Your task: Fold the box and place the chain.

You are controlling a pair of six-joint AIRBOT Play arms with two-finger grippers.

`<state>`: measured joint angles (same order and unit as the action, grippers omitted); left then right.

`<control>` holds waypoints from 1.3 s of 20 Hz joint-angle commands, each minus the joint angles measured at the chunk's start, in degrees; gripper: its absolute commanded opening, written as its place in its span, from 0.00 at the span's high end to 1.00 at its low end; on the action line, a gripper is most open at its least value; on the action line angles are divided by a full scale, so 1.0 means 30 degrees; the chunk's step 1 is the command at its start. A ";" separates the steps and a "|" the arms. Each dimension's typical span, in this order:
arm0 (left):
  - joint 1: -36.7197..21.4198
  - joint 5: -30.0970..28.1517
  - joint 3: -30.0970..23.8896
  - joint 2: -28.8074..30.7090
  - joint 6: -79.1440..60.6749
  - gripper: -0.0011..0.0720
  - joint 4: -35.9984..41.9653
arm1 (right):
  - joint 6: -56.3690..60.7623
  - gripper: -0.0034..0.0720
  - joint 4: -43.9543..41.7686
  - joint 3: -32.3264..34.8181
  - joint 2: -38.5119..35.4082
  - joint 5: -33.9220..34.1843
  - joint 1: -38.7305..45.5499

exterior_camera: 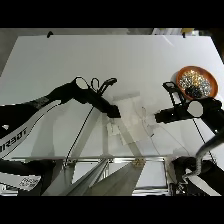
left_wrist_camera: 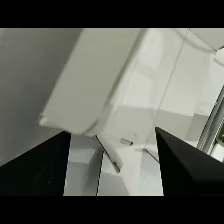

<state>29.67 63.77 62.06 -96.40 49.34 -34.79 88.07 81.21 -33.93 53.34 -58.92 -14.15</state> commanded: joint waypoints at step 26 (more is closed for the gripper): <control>0.1523 0.0015 -0.0015 0.2266 -1.4090 0.99 -0.3126 | -0.1566 0.55 -0.1654 -0.0991 -0.6943 -0.2973 -0.0022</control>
